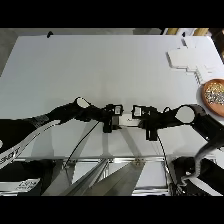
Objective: Fold the box and place the chain.
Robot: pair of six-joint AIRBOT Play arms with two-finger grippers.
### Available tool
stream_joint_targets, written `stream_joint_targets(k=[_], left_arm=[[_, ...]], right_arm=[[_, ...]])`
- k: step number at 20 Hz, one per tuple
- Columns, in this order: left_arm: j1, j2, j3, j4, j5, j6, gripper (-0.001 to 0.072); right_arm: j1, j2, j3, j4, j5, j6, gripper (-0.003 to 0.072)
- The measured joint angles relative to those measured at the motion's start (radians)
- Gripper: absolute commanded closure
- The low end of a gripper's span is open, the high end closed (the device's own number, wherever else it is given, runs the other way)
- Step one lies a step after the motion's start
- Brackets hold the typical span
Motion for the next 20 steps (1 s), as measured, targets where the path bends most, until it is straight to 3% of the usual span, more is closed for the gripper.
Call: stream_joint_targets(k=[5,20], left_arm=[[0.000,0.000,0.000,0.000,0.000,0.000,0.0435],[0.000,0.000,0.000,0.002,0.000,0.002,0.0435]], right_arm=[[-0.001,0.025,0.002,0.042,-0.048,-0.027,0.0674],[-0.001,-0.111,0.002,-0.008,-0.041,0.035,0.0674]])
